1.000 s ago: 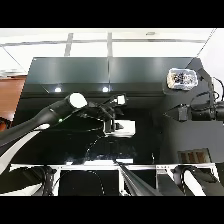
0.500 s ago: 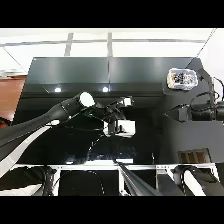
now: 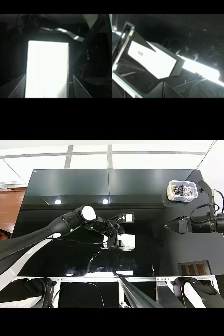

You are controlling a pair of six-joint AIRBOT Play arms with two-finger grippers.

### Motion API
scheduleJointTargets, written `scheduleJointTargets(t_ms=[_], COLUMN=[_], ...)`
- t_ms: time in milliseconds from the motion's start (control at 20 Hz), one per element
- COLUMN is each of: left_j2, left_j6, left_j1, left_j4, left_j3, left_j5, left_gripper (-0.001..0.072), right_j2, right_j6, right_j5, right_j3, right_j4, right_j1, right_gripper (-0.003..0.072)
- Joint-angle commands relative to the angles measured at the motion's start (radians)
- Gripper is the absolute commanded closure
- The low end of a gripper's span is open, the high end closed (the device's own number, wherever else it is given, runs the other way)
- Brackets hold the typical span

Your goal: Fold the box and place the chain.

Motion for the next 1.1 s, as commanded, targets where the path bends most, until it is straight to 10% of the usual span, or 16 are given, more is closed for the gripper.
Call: scheduleJointTargets(t_ms=[0,900,1050], left_j2=[0.000,-0.014,-0.012], left_j6=[0.002,-0.088,-0.169], left_j1=[-0.009,-0.096,-0.095], left_j4=[0.016,0.346,0.381], left_j3=[0.001,0.007,0.008], left_j5=[0.003,0.126,0.087], left_gripper=[0.0001,0.0007,0.0430], right_j2=[0.000,0.000,0.000], right_j6=[0.000,0.000,0.000], right_j5=[-0.001,-0.015,-0.015], right_j3=[0.000,0.000,0.000], right_j4=[0.000,0.001,0.001], right_j1=[-0.001,-0.001,-0.001], right_gripper=[0.0664,0.0664,0.0664])
